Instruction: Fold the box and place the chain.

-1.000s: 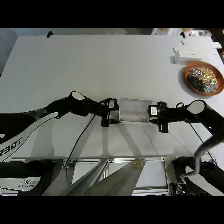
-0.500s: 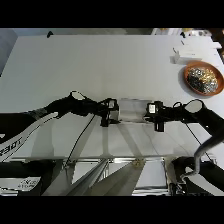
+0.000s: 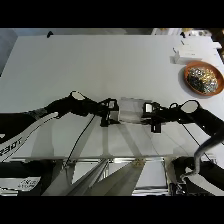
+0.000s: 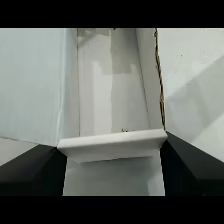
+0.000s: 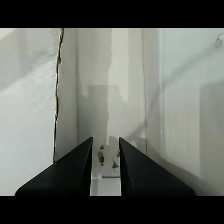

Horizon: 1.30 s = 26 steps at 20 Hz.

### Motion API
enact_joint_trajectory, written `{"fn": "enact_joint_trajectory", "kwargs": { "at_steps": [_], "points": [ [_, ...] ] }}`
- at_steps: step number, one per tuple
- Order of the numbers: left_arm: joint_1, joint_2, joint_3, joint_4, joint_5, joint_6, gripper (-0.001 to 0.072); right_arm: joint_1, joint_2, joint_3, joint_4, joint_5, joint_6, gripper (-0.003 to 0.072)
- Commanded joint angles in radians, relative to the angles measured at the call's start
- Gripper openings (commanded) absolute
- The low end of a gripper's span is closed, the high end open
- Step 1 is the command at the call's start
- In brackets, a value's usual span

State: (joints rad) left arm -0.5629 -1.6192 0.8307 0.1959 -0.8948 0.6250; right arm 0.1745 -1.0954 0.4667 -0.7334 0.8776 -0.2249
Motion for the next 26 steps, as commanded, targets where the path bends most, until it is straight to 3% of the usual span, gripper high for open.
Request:
{"fn": "enact_joint_trajectory", "kwargs": {
  "at_steps": [1,3,7,10,13,16,18,26],
  "points": [
    [0.0,0.0,0.001,0.002,0.004,0.0,0.0103,0.002,0.055,0.0,-0.027,0.001,0.14,0.0128],
    [0.0,0.0,0.001,0.002,0.004,0.0,0.0103,-0.023,0.147,0.0,-0.03,0.015,0.2,0.0016],
    [0.0,0.0,0.001,0.002,0.004,0.0,0.0103,-0.145,0.36,0.0,-0.032,0.111,0.422,0.0016],
    [0.0,0.0,0.001,0.002,0.004,0.0,0.0103,-0.25,0.445,0.001,-0.076,0.088,0.666,0.0016],
    [0.0,0.0,0.001,0.002,0.004,0.0,0.0103,-0.264,0.401,0.0,-0.192,0.035,0.912,0.0016],
    [0.0,0.0,0.001,0.002,0.004,0.0,0.0103,-0.264,0.313,0.0,-0.365,0.018,1.337,0.0016],
    [0.0,0.0,0.001,0.002,0.004,0.0,0.0103,-0.264,0.243,0.0,-0.466,0.025,1.51,0.0016],
    [0.0,0.0,0.001,0.002,0.004,0.0,0.0103,-0.264,0.042,0.0,-0.454,-0.011,1.537,0.0016]
  ]
}}
